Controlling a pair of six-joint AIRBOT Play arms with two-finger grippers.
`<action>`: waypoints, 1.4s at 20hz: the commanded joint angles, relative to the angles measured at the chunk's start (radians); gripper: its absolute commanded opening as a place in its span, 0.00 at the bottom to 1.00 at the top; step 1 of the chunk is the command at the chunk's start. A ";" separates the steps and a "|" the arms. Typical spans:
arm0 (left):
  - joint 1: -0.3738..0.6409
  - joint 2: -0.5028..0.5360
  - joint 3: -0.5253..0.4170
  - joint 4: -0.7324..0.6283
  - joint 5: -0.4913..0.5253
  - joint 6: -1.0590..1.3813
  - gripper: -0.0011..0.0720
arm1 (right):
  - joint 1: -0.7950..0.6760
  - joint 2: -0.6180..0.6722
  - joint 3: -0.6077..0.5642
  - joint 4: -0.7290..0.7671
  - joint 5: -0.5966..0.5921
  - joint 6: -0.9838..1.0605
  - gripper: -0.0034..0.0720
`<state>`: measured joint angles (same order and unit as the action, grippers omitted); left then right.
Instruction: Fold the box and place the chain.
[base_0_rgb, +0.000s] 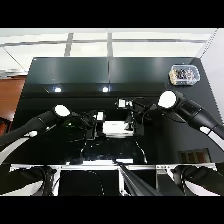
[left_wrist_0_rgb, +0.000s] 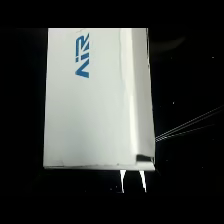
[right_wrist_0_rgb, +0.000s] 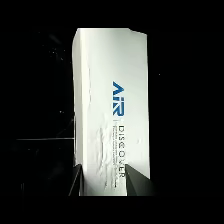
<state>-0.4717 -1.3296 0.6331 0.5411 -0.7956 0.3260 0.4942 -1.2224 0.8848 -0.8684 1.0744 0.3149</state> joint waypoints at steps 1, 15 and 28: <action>0.001 0.000 0.000 0.000 0.003 0.003 0.59 | 0.000 0.001 0.000 -0.005 -0.005 0.027 0.43; 0.001 0.000 0.000 0.000 0.003 0.003 0.59 | 0.000 0.000 -0.013 -0.024 0.013 0.029 0.31; 0.001 0.000 0.000 0.000 0.003 0.003 0.59 | 0.031 0.000 -0.059 -0.048 -0.018 0.030 0.54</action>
<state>-0.4717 -1.3300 0.6331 0.5411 -0.7925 0.3290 0.5236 -1.2228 0.8433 -0.9058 1.0615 0.3447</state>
